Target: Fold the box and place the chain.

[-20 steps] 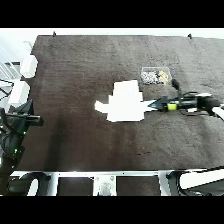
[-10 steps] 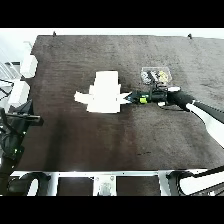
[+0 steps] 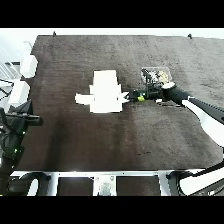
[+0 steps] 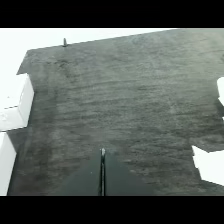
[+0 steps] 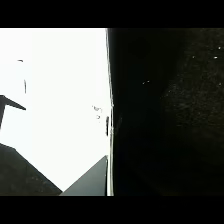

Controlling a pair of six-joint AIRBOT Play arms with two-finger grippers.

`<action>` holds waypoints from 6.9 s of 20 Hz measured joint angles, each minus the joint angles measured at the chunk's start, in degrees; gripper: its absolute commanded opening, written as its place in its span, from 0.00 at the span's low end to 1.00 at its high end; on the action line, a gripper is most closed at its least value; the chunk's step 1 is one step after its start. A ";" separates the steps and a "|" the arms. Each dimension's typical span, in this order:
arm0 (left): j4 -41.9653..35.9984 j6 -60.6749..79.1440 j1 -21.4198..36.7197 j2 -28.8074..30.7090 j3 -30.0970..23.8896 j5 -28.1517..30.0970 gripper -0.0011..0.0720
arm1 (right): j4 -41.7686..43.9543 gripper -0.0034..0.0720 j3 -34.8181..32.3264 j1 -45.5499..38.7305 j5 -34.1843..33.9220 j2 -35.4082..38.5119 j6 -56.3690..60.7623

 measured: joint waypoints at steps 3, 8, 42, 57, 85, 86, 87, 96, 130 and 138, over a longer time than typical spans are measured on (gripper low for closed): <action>0.02 0.07 0.00 0.00 0.00 -2.60 0.91 | -0.55 0.05 -2.10 0.83 -3.30 1.88 -0.24; -0.22 0.39 0.00 -0.17 0.59 -7.85 0.82 | 0.57 0.05 -4.55 2.64 -7.43 3.58 -0.74; 50.31 -59.36 -11.89 -107.84 110.22 -69.81 0.82 | 2.27 0.05 -5.16 3.34 -9.88 4.00 -5.81; 44.78 -56.89 -12.74 -112.63 110.88 -67.98 0.73 | 2.25 0.06 -5.16 3.32 -9.81 4.00 -5.81; 37.53 -33.42 -12.66 -114.66 110.88 -77.07 0.03 | 2.27 0.62 -5.18 -1.73 -8.31 7.04 -5.86; 37.03 -31.54 -12.66 -114.55 110.77 -78.12 0.03 | 2.25 0.62 -5.18 -3.19 -7.52 7.82 -5.84; 36.74 -29.49 -12.66 -114.22 110.46 -79.08 0.03 | 2.27 0.62 -5.18 -4.85 -6.80 8.70 -5.81; 32.06 -10.95 -12.63 -104.08 95.76 -72.37 0.03 | 2.19 0.62 -5.68 -13.73 1.64 11.21 -6.21; 28.46 13.20 -15.56 -101.63 81.46 -54.88 0.04 | 3.96 0.62 -10.88 -14.56 3.13 11.45 -11.41; 28.48 12.66 -15.56 -101.63 81.46 -54.75 0.04 | 8.04 0.63 -10.88 -14.62 5.40 15.58 -24.59</action>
